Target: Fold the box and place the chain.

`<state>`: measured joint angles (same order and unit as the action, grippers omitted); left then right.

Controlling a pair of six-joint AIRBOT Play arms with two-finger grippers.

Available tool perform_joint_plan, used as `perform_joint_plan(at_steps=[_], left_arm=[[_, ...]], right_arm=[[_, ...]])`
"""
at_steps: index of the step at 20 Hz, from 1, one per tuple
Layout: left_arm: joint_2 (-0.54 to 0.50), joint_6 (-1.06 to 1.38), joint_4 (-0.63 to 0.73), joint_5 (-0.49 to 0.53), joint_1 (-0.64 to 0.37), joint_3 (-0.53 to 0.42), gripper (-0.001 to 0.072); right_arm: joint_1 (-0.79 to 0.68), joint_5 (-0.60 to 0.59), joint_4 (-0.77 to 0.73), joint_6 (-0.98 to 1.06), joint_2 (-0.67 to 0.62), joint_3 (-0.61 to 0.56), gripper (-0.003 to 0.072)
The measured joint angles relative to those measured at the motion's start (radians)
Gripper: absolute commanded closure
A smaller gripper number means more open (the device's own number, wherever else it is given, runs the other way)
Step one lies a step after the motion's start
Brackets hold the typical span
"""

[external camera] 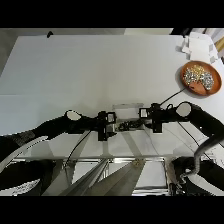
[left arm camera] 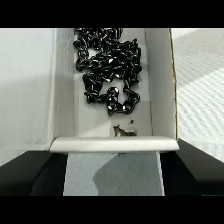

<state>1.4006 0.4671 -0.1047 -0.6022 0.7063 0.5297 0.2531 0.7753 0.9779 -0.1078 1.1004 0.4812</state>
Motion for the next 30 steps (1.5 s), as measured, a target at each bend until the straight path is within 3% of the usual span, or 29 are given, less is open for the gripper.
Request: perform_joint_plan(at_steps=[5, 9, 11, 13, 21, 30], left_arm=[[0.000, 0.000, 0.000, 0.000, 0.000, 0.000, 0.0559], [0.000, 0.000, 0.000, 0.000, 0.000, 0.000, 0.0559], [0.000, -0.001, 0.000, 0.002, 0.000, 0.000, 0.0559], [0.000, -0.001, 0.000, 0.001, 0.000, 0.000, 0.0559], [0.000, 0.000, 0.000, -0.001, 0.000, 0.000, 0.0559], [0.000, 0.000, 0.000, -0.001, 0.000, 0.000, 0.0559]], right_arm=[[0.000, -0.006, -0.015, -0.005, 0.009, -0.005, 0.0307], [0.000, 0.004, -0.019, -0.006, 0.014, -0.006, 0.0513], [0.000, -0.010, -0.024, -0.006, 0.015, -0.006, 0.0538], [0.000, -0.009, -0.022, -0.006, 0.014, -0.006, 0.0652], [-0.002, -0.006, 0.029, 0.001, -0.062, -0.006, 0.0671], [-0.002, 0.052, 0.066, 0.043, -0.257, -0.006, 0.0671]])
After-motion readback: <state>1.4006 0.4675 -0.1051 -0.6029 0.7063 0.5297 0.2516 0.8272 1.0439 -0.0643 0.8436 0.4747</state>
